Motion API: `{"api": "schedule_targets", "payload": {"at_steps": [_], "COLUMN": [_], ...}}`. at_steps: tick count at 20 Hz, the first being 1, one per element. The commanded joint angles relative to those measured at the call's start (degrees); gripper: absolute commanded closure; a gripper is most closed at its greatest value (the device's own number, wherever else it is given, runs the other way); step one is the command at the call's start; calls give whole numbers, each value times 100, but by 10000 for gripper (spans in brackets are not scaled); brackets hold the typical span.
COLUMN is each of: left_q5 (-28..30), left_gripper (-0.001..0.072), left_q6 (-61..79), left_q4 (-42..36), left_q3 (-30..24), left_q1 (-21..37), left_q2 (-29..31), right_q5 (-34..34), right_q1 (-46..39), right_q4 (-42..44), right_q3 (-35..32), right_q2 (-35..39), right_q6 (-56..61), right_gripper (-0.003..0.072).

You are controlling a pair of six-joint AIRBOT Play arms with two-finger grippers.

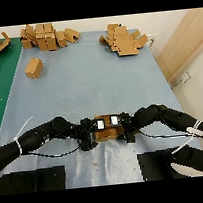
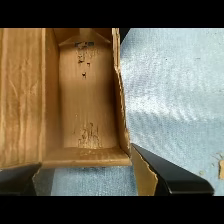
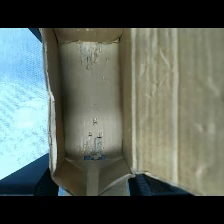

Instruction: Fold the box.

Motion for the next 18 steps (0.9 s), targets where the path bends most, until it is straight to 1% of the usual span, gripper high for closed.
{"api": "schedule_targets", "payload": {"at_steps": [1,6,7,8,18], "left_q5": [267,282,284,284,278], "left_gripper": [15,16,94,192,190], "left_q6": [0,2,0,4,2], "left_q4": [-2,-2,-4,-2,-2], "left_q3": [2,2,2,2,2], "left_q1": [2,0,0,0,2], "left_q2": [-46,-131,-131,-131,-131], "right_q5": [0,0,0,0,0], "right_q1": [-2,-2,-2,-2,-2], "right_q4": [-17,-20,-17,-17,-22], "right_q3": [0,0,-2,-2,0], "right_q2": [0,0,0,0,0], "right_q6": [2,2,2,4,2], "right_gripper": [180,180,180,180,180]}}
